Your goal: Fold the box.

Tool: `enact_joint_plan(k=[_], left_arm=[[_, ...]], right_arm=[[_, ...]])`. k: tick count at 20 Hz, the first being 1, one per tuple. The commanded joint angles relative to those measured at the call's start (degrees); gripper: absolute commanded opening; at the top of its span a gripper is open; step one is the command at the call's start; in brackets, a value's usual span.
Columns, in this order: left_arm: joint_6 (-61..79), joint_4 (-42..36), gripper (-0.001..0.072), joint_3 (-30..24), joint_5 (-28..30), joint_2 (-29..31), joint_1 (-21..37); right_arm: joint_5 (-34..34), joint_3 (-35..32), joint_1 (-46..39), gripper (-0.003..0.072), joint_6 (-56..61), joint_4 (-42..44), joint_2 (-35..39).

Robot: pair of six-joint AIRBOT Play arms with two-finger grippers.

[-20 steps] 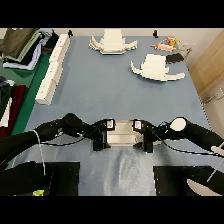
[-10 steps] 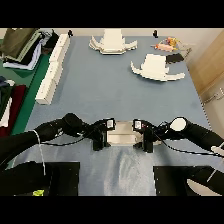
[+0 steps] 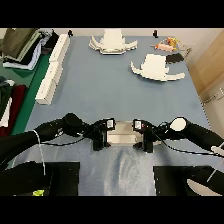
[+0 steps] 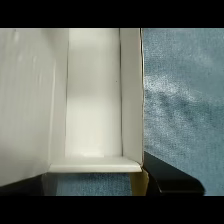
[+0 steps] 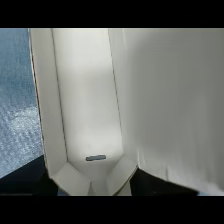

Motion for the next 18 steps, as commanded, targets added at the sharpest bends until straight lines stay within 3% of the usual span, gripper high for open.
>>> enact_joint_plan(k=[1,10,11,13,16,17,18], left_arm=[[0.02,-0.02,0.0480,0.04,-0.07,-0.02,-0.04],[0.04,-0.02,0.0480,0.04,-0.07,-0.02,-0.04],[0.04,-0.02,0.0480,0.04,-0.07,-0.02,-0.04],[0.02,-0.02,0.0480,0.04,-0.13,-0.02,-0.04],[0.02,-0.02,0.0480,0.04,-0.09,-0.02,-0.04],[0.02,-0.02,0.0480,0.04,-0.09,-0.02,-0.04],[0.02,-0.02,0.0480,0.04,-0.11,-0.02,-0.04]], right_arm=[[0.02,0.04,-0.02,0.0490,0.02,0.00,0.04],[0.68,0.04,-0.02,0.0490,0.02,0.07,0.04],[0.46,0.04,-0.02,0.0509,0.02,-0.09,0.04],[-0.24,0.04,-0.02,0.0646,-0.02,-0.68,0.04],[0.00,0.04,-0.02,0.0657,0.02,-0.50,0.04],[0.92,0.04,-0.02,0.0714,0.02,-0.02,0.04],[1.68,0.04,-0.02,0.0715,0.02,-0.04,0.07]])
